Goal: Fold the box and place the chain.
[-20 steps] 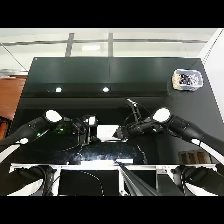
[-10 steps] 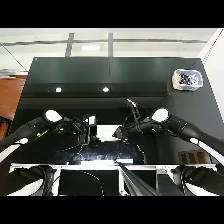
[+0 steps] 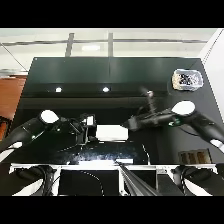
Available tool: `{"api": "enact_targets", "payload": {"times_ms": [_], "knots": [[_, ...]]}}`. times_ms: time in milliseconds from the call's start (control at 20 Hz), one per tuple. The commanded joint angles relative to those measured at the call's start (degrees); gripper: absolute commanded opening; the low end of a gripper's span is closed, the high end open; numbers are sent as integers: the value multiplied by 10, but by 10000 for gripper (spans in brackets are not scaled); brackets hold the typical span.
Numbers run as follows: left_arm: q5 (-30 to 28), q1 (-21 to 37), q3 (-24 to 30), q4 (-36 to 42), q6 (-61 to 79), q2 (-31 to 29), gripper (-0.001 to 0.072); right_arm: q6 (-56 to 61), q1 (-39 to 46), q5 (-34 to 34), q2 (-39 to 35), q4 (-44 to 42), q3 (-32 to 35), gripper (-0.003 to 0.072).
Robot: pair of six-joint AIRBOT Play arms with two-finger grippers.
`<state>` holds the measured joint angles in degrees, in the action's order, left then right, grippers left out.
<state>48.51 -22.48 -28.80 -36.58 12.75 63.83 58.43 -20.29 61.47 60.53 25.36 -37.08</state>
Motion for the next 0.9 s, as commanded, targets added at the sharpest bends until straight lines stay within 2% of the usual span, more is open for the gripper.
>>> {"api": "enact_targets", "payload": {"times_ms": [0, 50, 150, 250, 400, 500, 700, 850], "knots": [[-1, 1, 0, -120, -143, -65, 715, 7, 111, 59, -85, 30, 0, 42], [2, 1, 0, -138, -186, -86, 715, 7, 143, 67, -103, 39, 0, 42], [21, -7, -11, -124, -222, -113, 713, 7, 185, 76, -124, 50, 0, 42], [43, -37, -43, -118, -235, -109, 712, 7, 203, 75, -126, 54, 0, 42], [38, -84, -87, -116, -276, -78, 712, 7, 203, 62, -126, 54, 0, 42], [14, -103, -95, -96, -276, -45, 712, 7, 203, 60, -126, 58, 0, 42], [-22, -111, -103, -30, -276, 8, 712, 7, 203, 60, -126, 68, 0, 42], [-22, -113, -104, -31, -276, 18, 712, 7, 203, 54, -126, 68, 0, 43]]}}
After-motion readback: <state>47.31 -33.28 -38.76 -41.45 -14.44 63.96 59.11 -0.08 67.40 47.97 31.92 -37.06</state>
